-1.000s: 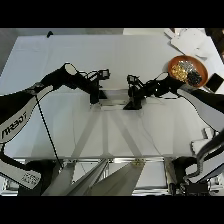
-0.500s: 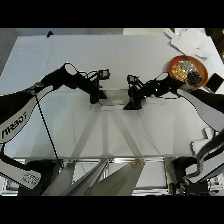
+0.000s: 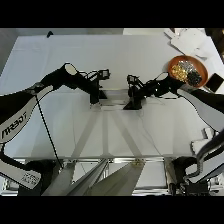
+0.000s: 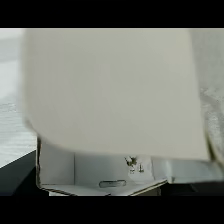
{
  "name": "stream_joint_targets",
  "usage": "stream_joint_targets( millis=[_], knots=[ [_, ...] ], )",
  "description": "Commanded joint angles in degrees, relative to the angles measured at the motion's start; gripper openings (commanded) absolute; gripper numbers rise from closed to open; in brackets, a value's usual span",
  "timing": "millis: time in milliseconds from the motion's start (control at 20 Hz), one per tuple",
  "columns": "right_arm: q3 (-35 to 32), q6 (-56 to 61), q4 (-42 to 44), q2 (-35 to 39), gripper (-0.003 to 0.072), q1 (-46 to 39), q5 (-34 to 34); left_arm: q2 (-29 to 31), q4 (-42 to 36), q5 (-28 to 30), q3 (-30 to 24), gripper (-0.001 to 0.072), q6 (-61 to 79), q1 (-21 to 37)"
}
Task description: Fold the box and place the chain.
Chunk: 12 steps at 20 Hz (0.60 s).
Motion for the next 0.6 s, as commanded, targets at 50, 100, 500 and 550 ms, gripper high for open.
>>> stream_joint_targets(
  millis=[50, 100, 500, 550],
  knots=[
    [0.07, 0.00, 0.00, -0.04, 0.0511, 0.04, 0.07, -0.04, 0.00, 0.04, -0.02, 0.0011, 0.00, -0.04],
    [0.07, 0.00, 0.00, -0.04, 0.0511, 0.04, 0.07, -0.04, 0.00, 0.04, -0.02, 0.0011, 0.00, -0.04],
    [0.07, 0.00, -0.07, -0.04, 0.0389, 0.04, 0.04, -0.04, 0.00, 0.04, -0.02, 0.0011, 0.00, -0.04],
    [0.07, 0.00, -0.07, -0.04, 0.0389, 0.04, 0.04, -0.04, 0.02, 0.04, -0.02, 0.0011, 0.02, -0.04]
  ],
)
